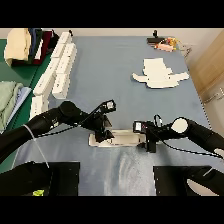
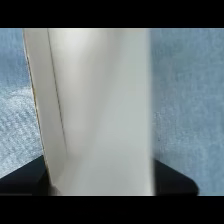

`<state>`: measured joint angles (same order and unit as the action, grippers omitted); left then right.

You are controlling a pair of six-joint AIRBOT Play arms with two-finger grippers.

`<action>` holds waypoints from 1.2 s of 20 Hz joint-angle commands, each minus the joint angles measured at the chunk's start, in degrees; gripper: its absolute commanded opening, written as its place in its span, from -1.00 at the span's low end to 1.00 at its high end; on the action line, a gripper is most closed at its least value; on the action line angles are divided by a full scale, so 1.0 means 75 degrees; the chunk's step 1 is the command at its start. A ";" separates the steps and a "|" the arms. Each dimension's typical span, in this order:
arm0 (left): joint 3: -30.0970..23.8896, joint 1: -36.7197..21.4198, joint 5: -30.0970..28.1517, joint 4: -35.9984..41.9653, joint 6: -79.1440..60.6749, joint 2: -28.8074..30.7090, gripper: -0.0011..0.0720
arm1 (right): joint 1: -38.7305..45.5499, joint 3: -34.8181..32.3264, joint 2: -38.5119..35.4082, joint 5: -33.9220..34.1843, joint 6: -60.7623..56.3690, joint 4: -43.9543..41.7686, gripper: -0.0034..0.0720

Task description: Fold the box.

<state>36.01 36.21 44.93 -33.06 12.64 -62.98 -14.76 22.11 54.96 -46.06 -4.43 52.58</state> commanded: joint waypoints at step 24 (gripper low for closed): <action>-0.0020 0.0087 -0.1859 0.1011 0.7766 0.0189 -0.93 | 0.0000 0.0009 -0.0006 0.0009 0.0000 -0.0009 0.43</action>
<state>35.90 38.26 33.28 -20.53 64.97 -61.08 -14.72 22.11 54.96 -46.02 -4.49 52.53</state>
